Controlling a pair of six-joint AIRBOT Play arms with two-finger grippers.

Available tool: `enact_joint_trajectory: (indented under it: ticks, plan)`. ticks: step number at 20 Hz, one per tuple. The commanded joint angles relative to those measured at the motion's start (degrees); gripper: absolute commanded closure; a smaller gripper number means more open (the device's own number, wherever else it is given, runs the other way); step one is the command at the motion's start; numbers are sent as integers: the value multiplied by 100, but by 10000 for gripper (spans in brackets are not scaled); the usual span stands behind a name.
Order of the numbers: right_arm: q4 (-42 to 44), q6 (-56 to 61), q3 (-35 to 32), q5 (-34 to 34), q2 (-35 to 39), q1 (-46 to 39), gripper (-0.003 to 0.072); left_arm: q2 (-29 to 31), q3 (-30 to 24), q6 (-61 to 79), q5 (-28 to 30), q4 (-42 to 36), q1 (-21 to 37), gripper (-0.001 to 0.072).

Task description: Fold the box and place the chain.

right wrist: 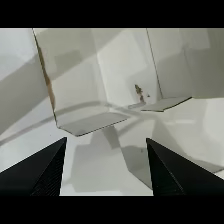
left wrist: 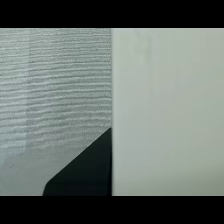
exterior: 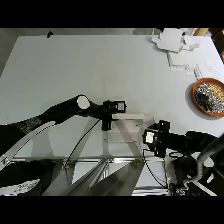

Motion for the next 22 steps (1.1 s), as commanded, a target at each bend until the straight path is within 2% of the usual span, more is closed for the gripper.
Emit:
enact_joint_trajectory:
  ticks: [1, 6, 8, 13, 14, 15, 19, 22]
  plan:
    - [24, -531, -125, -140, 0, 57, 132, 2, -2, 0, 2, 2, -2, 697]
    - [35, -564, -415, -511, 0, 859, 131, 0, -2, 0, 2, 2, -2, 697]
    - [-2, -564, -487, -710, 0, 1064, 99, 2, -2, 0, 2, 2, -2, 697]
    - [-118, -562, -599, -1093, -85, 1069, 80, 2, -2, 0, 2, 0, -2, 697]
    - [-133, -564, -601, -1167, -177, 1071, 37, 2, -2, 0, 2, 2, -2, 697]
    - [-138, -562, -599, -1237, -293, 1071, 32, 2, -2, 0, 2, 2, -2, 697]
    - [-332, -562, -599, -1646, -887, 1069, 32, 2, -2, 0, 2, 0, -2, 697]
    - [-356, -562, -599, -1908, -1073, 1071, 32, 2, -2, 0, 2, 2, -2, 697]
